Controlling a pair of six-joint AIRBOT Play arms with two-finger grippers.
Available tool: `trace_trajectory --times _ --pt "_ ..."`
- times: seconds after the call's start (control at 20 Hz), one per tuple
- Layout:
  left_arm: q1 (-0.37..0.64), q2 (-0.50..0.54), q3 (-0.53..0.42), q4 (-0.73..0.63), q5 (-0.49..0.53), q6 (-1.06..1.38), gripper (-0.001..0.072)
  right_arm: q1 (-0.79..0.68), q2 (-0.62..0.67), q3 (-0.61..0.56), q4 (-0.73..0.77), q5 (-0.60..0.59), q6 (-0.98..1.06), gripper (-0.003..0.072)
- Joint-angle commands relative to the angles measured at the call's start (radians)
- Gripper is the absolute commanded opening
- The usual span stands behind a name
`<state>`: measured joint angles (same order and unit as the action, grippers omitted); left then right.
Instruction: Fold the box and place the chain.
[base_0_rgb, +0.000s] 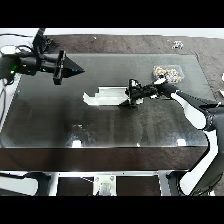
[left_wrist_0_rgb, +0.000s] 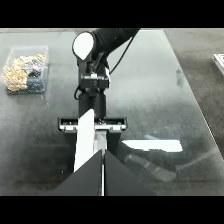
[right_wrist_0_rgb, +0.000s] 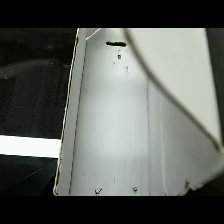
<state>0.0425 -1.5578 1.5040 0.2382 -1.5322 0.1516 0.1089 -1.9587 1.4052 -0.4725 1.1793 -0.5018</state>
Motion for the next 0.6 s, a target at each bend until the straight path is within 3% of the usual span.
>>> trace_trajectory --times 0.0,0.1,0.25,0.55 --pt "-0.002 0.168 -0.185 0.008 0.181 0.074 0.0015 0.0 -0.001 0.0 0.0 0.0 0.0 0.0576" --pt "-0.038 0.217 -0.31 0.011 0.323 0.13 0.0016 0.0 -0.001 0.0 0.0 0.0 0.0 0.0576" --pt "-0.136 0.196 -0.421 0.046 0.457 0.115 0.0019 0.0 -0.001 0.0 0.0 0.0 0.0 0.0576" --pt "-0.224 0.022 -0.422 0.085 0.459 0.1 0.002 0.0 -0.001 0.0 0.0 0.0 0.0 0.0576"
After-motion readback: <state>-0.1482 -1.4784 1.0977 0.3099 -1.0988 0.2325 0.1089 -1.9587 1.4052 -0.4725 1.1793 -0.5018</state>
